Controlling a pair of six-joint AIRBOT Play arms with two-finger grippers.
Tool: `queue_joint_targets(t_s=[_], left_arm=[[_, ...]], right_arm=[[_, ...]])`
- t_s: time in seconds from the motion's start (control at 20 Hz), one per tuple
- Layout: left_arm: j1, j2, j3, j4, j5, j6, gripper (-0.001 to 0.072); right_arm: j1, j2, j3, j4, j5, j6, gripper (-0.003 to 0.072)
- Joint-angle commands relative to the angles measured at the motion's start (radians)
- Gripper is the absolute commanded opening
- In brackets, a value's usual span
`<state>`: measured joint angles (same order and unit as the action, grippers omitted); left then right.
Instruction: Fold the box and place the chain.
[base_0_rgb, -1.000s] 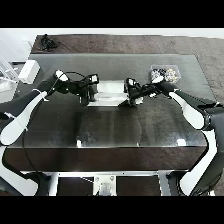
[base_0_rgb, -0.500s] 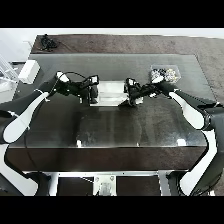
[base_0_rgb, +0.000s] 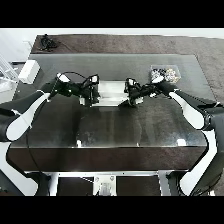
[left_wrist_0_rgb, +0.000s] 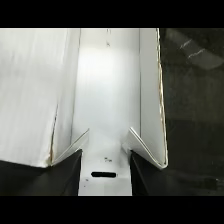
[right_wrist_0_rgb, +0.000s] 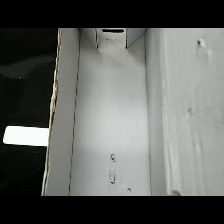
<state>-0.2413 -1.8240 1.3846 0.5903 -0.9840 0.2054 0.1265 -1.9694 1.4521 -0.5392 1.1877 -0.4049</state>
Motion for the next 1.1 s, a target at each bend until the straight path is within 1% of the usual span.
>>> queue_joint_targets(t_s=[0.0,0.3,0.35,0.4,0.5,0.55,0.6,0.65,1.05], left_arm=[[-0.004,-0.001,0.0,-0.027,0.001,0.013,0.0345],[-0.039,-0.005,0.0,-0.027,0.025,0.039,0.0343],[-0.039,-0.01,0.0,-0.027,0.026,0.039,0.0308],[-0.039,-0.013,0.0,-0.026,0.025,0.039,0.0232],[-0.039,-0.016,0.0,-0.027,0.025,0.039,0.0248],[-0.039,-0.016,0.0,-0.03,0.026,0.039,0.037],[-0.039,-0.016,0.0,-0.031,0.029,0.036,0.0475],[-0.039,-0.016,0.0,-0.031,0.029,0.033,0.0493],[-0.039,-0.016,0.0,-0.03,0.033,0.032,0.0495]], right_arm=[[0.001,0.0,0.0,0.0,0.0,0.0,0.0586],[0.001,0.0,0.0,0.0,0.0,0.0,0.0586],[0.001,0.0,0.0,0.0,0.0,0.0,0.0586],[0.001,0.0,0.0,0.0,0.0,0.0,0.0586],[0.001,0.0,0.0,0.0,0.0,0.0,0.0586],[0.001,0.0,0.0,0.0,0.0,0.0,0.0586],[0.001,0.0,0.0,0.0,0.0,0.0,0.0586],[0.001,0.0,0.0,0.0,0.0,0.0,0.0586],[0.001,0.0,0.0,0.0,0.0,0.0,0.0587]])
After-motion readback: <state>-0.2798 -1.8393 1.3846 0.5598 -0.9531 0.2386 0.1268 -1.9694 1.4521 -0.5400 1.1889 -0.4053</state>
